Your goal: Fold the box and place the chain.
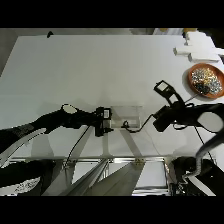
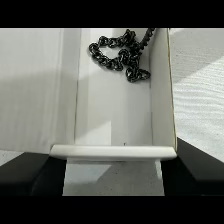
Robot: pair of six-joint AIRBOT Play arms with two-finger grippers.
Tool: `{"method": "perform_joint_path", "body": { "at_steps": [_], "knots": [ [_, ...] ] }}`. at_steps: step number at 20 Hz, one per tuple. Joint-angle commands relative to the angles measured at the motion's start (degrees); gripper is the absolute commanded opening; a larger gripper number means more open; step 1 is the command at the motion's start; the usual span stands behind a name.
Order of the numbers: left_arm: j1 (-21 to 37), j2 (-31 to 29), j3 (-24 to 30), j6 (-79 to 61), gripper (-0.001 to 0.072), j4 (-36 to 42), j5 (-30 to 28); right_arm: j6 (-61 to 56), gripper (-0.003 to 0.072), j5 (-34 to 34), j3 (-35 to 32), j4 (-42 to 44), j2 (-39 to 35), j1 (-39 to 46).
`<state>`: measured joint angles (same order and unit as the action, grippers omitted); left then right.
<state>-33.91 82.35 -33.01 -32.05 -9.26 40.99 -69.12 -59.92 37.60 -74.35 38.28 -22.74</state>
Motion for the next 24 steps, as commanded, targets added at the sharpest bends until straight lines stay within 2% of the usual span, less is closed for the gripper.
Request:
{"method": "perform_joint_path", "body": {
  "at_steps": [1,5,11,14,18,20,22,24],
  "knots": [
    [0.0,0.0,0.0,0.0,0.0073,0.0,0.0,0.0,0.0013,0.6,3.8,10.4,-7.3,0.0],
    [0.0,0.0,0.0,0.0,0.0073,0.0,0.0,0.7,0.0013,2.7,4.2,22.0,-8.1,0.0],
    [0.0,0.0,0.0,0.0,0.0073,0.0,0.0,3.7,0.0013,7.3,4.2,32.2,-8.1,0.0],
    [0.0,0.0,0.0,0.0,0.0073,0.0,0.0,3.7,0.0013,8.2,4.2,31.9,-7.3,0.0],
    [0.0,0.0,0.0,0.0,0.0073,0.0,0.0,3.7,0.0013,9.6,4.2,31.6,-2.4,0.0],
    [0.0,0.0,0.0,0.0,0.0073,0.0,0.0,3.7,0.0013,12.2,4.2,34.3,-0.2,0.0],
    [0.0,0.0,0.0,0.0,0.0073,0.0,0.0,8.2,0.0013,16.5,4.2,40.9,-0.3,0.0],
    [0.0,0.0,0.0,0.0,0.0073,0.0,0.0,10.7,0.0013,16.0,4.2,42.4,-0.3,0.0]
  ]
}}
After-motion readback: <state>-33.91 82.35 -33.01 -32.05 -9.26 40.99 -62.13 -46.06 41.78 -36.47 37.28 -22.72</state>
